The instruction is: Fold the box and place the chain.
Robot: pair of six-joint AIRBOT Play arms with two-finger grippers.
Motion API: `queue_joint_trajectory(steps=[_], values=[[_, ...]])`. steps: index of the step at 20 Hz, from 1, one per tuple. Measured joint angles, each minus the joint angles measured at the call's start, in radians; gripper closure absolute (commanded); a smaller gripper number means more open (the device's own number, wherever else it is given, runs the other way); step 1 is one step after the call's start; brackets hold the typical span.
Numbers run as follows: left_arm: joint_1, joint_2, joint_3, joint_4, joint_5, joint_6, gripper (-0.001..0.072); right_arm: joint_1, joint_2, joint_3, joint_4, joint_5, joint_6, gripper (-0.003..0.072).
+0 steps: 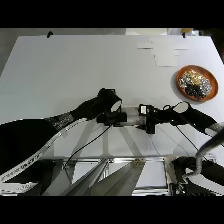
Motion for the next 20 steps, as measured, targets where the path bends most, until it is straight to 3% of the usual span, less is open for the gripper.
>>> queue_joint_trajectory(steps=[7, 8, 10, 15, 17, 20], values=[[0.039, 0.105, 0.0, 0.0, -0.058, 0.211, 0.0476, 0.0, 0.0, 0.0, 0.0, 0.0, 0.003, 0.0348], [0.047, 0.128, 0.0, 0.0, -0.078, 0.26, 0.0413, 0.0, 0.0, 0.0, 0.0, 0.0, 0.003, 0.0348], [0.064, 0.179, 0.0, -0.001, -0.134, 0.366, 0.0209, 0.0, 0.0, 0.0, 0.0, 0.0, 0.003, 0.0348], [0.12, 0.34, -0.04, -0.015, -0.246, 0.841, 0.0196, 0.0, 0.0, 0.0, 0.0, 0.0, 0.003, 0.0348], [0.148, 0.426, -0.122, -0.048, -0.198, 1.128, 0.0196, 0.0, 0.0, 0.0, 0.0, 0.0, 0.003, 0.0348], [0.221, 0.515, -0.292, -0.198, -0.005, 1.579, 0.0196, 0.0, 0.0, 0.0, 0.0, 0.0, 0.003, 0.0348]])
